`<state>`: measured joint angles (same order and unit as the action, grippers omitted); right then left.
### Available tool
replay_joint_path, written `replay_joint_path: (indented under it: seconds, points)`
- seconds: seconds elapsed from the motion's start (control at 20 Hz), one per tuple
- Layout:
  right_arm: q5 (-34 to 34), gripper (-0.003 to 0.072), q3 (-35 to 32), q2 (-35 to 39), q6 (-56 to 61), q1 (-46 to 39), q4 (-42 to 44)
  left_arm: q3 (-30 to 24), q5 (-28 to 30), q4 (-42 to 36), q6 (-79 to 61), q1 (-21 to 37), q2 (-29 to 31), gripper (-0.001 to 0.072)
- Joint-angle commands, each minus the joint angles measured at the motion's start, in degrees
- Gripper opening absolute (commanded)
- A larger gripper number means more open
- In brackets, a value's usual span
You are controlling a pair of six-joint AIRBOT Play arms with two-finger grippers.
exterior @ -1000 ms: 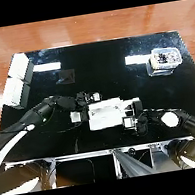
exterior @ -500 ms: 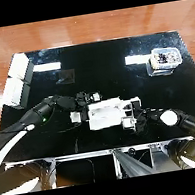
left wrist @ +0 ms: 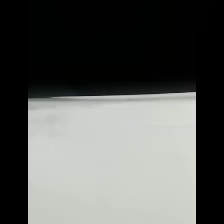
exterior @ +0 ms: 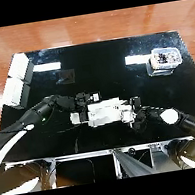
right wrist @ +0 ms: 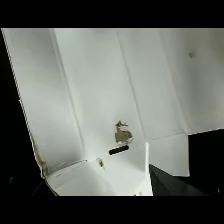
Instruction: Fold the box and place the chain.
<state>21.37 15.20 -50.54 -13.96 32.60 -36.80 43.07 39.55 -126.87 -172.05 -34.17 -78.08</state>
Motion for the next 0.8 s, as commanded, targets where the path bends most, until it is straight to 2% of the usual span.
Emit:
replay_joint_path:
  seconds: [0.0,0.25,0.4,0.6,0.75]
  points:
    - [-0.8,0.0704,0.6,0.0,0.0,0.0,5.7,0.0,0.5,0.0,0.0,0.0,0.0,0.0019]
    - [0.2,0.0704,1.2,1.1,2.9,0.0,8.2,0.8,4.3,6.9,0.0,-0.1,0.0,0.0017]
    - [-0.3,0.0704,1.2,1.8,5.0,0.0,8.3,0.8,5.4,7.9,0.0,-0.1,0.1,0.0017]
    - [5.3,0.0704,2.2,2.2,6.1,0.0,8.3,1.8,5.4,8.5,0.0,-0.8,0.1,0.0017]
    - [5.8,0.0703,2.3,2.2,6.1,0.0,8.3,2.6,5.2,9.5,0.0,-2.6,0.0,0.0017]
